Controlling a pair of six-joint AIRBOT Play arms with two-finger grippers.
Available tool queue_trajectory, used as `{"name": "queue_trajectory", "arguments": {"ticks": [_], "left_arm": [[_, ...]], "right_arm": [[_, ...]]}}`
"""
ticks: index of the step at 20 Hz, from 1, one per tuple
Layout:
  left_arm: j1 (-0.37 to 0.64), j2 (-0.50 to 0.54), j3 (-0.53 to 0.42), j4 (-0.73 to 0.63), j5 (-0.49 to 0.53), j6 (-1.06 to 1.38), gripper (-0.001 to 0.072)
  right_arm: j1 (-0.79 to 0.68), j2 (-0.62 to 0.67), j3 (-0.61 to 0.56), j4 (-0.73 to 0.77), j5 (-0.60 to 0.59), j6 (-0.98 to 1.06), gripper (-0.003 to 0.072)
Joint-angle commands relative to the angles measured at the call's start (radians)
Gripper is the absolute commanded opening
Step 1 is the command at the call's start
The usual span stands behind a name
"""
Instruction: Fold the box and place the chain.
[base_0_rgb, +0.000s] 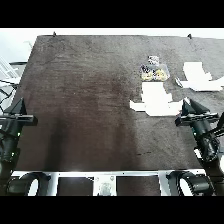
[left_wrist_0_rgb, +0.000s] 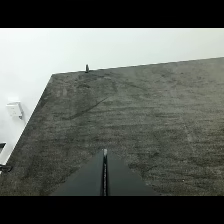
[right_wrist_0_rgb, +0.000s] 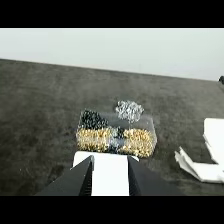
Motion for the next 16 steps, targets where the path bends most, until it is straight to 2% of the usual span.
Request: {"name": "queue_trajectory", "arguments": {"ticks": [1,3,6,8,9,10,11,13,14,15,16], "left_arm": [[0.0,0.0,0.001,0.0,0.0,0.0,0.0021],[0.0,0.0,0.001,0.0,0.0,0.0,0.0021],[0.0,0.0,0.001,0.0,0.0,0.0,0.0021],[0.0,0.0,0.001,0.0,0.0,0.0,0.0021],[0.0,0.0,0.001,0.0,0.0,0.0,0.0021],[0.0,0.0,0.001,0.0,0.0,0.0,0.0021],[0.0,0.0,0.001,0.0,0.0,0.0,0.0021],[0.0,0.0,0.001,0.0,0.001,0.0,0.0021],[0.0,0.0,0.001,0.0,0.0,0.0,0.0021],[0.0,0.0,0.001,0.0,0.0,0.0,0.0021],[0.0,0.0,0.001,0.0,0.0,0.0,0.0021]], "right_arm": [[-0.003,-0.049,0.075,0.0,-0.114,-0.011,0.0279],[-0.036,-0.176,0.159,0.005,-0.145,-0.001,0.0281],[-0.136,-0.442,0.311,0.092,-0.111,0.004,0.0306],[-0.237,-0.62,0.4,0.14,-0.014,0.005,0.0324],[-0.304,-0.717,0.439,0.145,0.069,0.042,0.0328],[-0.386,-0.806,0.474,0.107,0.208,0.136,0.0341],[-0.473,-0.882,0.51,-0.011,0.385,0.299,0.0341],[-0.627,-1.038,0.644,-0.41,0.721,0.682,0.0346],[-0.678,-1.105,0.732,-0.583,0.867,0.803,0.0347],[-0.714,-1.147,0.813,-0.689,0.967,0.857,0.0347],[-0.743,-1.172,0.883,-0.761,1.028,0.904,0.0397]]}}
